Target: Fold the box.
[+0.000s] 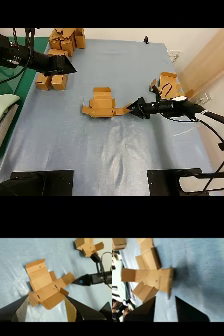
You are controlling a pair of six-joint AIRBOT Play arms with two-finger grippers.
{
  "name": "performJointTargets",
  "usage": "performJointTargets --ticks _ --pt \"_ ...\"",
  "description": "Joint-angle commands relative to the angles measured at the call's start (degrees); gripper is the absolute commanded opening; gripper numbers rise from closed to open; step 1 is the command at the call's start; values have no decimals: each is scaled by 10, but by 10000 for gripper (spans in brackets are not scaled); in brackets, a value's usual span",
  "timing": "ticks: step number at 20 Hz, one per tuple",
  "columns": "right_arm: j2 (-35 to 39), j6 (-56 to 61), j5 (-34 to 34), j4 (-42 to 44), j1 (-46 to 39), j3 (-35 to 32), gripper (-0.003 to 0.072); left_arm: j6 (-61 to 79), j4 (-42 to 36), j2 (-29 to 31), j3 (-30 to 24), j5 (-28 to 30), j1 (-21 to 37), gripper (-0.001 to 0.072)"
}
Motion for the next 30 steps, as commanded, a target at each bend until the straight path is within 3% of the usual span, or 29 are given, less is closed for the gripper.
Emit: performJointTargets --ticks 1,5,7,14,17,20,25,30 --pt "43 40 25 -52 -6 1 457 -5 2 -2 -2 2 -1 690" --pt "142 181 56 -316 -59 1 475 -23 19 -7 -46 37 -1 690" --pt "185 184 94 -363 -92 1 475 -21 24 -33 -64 62 -1 689" --pt "279 140 122 -330 -123 1 473 129 -77 -264 -44 56 -1 688" --pt "280 159 137 -321 -122 1 471 179 -152 -345 -10 31 -2 689" --pt "280 166 134 -301 -122 1 470 191 -195 -423 67 -7 -9 688" --pt "280 182 135 -296 -122 1 470 207 -230 -482 150 -10 -20 689" --pt "280 182 135 -296 -122 1 469 238 -246 -506 154 -44 -34 688"
